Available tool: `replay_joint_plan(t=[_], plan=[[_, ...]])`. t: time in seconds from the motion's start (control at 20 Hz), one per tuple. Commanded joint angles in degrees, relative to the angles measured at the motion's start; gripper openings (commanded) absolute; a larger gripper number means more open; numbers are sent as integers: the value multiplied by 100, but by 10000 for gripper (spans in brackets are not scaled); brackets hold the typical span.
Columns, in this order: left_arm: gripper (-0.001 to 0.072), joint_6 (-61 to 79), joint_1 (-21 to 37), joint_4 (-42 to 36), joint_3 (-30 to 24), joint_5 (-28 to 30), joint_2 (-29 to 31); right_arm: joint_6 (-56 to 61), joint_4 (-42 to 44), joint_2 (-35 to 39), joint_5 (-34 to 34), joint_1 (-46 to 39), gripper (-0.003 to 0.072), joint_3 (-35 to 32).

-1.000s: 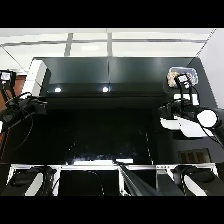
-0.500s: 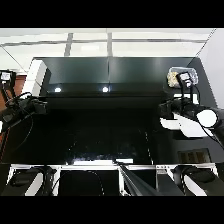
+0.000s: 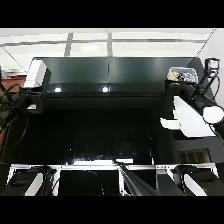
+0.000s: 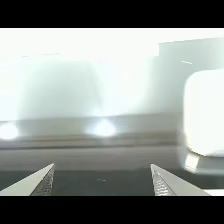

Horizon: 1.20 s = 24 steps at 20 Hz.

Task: Fold the box and place the chain.

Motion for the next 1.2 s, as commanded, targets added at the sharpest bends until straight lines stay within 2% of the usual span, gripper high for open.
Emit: replay_joint_plan(t=[0.0,0.05,0.1,0.15,0.25,0.35,0.45,0.55,0.65,0.8,0.85,0.95,1.0,1.05,1.15], plan=[[35,-9,-4,-531,0,452,-42,223,-341,-365,857,-1674,701,302],[256,-9,-2,-531,0,352,-107,225,-474,-671,1274,-2424,701,629],[676,-9,-7,-531,0,162,-186,225,-678,-1067,1725,-3200,701,1056],[710,-48,-2,-573,0,-146,-282,227,-890,-1453,2157,-3847,701,1460],[710,-61,-4,-573,0,-675,-496,227,-1032,-2232,3272,-4964,701,2225],[711,-118,-4,-573,0,-857,-695,42,-1038,-2870,4245,-5611,701,2892],[710,-118,-4,-575,0,-831,-813,-977,-1272,-3373,5163,-5799,701,3383],[710,-116,-4,-693,0,-835,-863,-2223,-1290,-3644,5836,-5722,701,3482],[710,-116,-4,-767,0,-833,-881,-2682,-1292,-3845,6013,-5574,701,3482],[709,-118,-2,-903,0,-879,-914,-3080,-1515,-3904,5641,-5259,697,3482],[710,-118,-4,-953,0,-898,-914,-3084,-1869,-3904,5619,-5136,530,3482],[709,-118,-4,-1005,0,-970,-916,-3082,-2409,-3904,5589,-4970,252,3482],[709,-118,-4,-1005,0,-1001,-916,-3075,-2396,-3899,5619,-4966,133,3482],[709,-118,-2,-1005,0,-1034,-916,-3073,-2277,-3888,5744,-4966,43,3482],[709,-118,-4,-1029,0,-1108,-925,-3056,-1547,-3886,6242,-4966,17,3482]])
